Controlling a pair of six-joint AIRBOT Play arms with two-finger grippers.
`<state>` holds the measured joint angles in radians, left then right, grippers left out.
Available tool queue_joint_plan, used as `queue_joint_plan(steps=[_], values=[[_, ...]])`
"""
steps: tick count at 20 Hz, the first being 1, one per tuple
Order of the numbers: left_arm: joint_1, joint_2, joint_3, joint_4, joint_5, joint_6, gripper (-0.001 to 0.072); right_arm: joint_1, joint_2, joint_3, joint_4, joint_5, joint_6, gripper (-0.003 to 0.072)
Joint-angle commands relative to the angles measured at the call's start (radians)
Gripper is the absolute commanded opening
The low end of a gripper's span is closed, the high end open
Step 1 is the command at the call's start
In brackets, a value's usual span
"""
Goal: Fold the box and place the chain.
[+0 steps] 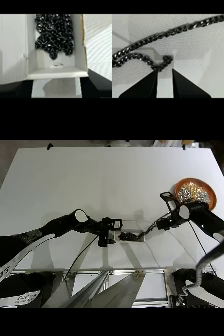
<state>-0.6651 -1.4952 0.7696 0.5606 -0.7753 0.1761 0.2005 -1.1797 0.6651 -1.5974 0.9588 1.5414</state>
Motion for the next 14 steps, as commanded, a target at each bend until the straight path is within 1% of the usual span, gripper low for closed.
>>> queue_joint_plan(steps=[1, 5, 7, 13, 14], values=[[0.001, 0.001, 0.0, 0.0, 0.0, 0.0, 0.0272, 0.0, -0.017, -0.008, 0.0, -0.013, 0.01, 0.0176], [0.001, 0.001, 0.0, 0.0, 0.0, 0.0, 0.0272, 0.0, -0.017, -0.008, 0.002, -0.026, 0.01, 0.0148], [0.001, 0.001, 0.0, 0.0, 0.0, 0.0, 0.0272, 0.0, -0.017, -0.008, 0.005, -0.034, 0.01, 0.0096], [0.001, 0.001, 0.0, 0.0, 0.0, 0.0, 0.0272, 0.0, -0.017, -0.029, 0.054, -0.055, 0.018, 0.009], [0.001, 0.001, 0.0, 0.0, 0.0, 0.0, 0.0272, 0.0, -0.016, -0.029, 0.058, -0.049, 0.018, 0.004]])
